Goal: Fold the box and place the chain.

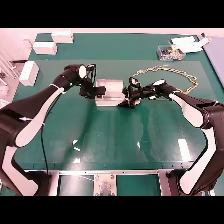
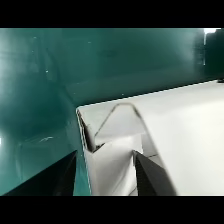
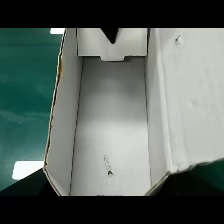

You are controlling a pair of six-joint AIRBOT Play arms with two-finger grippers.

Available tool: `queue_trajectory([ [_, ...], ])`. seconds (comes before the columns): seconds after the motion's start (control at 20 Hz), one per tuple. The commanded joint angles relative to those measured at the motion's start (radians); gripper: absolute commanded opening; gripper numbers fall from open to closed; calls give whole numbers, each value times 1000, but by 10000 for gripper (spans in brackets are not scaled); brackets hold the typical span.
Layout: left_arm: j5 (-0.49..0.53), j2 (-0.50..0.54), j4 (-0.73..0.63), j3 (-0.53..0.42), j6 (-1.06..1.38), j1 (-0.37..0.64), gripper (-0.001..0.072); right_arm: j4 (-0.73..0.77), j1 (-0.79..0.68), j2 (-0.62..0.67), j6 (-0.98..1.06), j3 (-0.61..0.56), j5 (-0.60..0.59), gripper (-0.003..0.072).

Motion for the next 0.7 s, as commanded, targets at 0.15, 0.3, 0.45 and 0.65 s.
queue_trajectory([
  [0.15,-36,-20,69,29,-27,-3,412,-2,0,0,0,0,0,580],
  [0.3,-62,-38,111,63,-38,-16,411,-2,0,0,0,0,0,580],
  [0.45,-82,-60,136,99,-43,-23,368,-2,0,0,0,0,0,580],
  [0.65,-121,-93,171,158,-51,-40,229,-2,0,0,0,0,0,579],
])
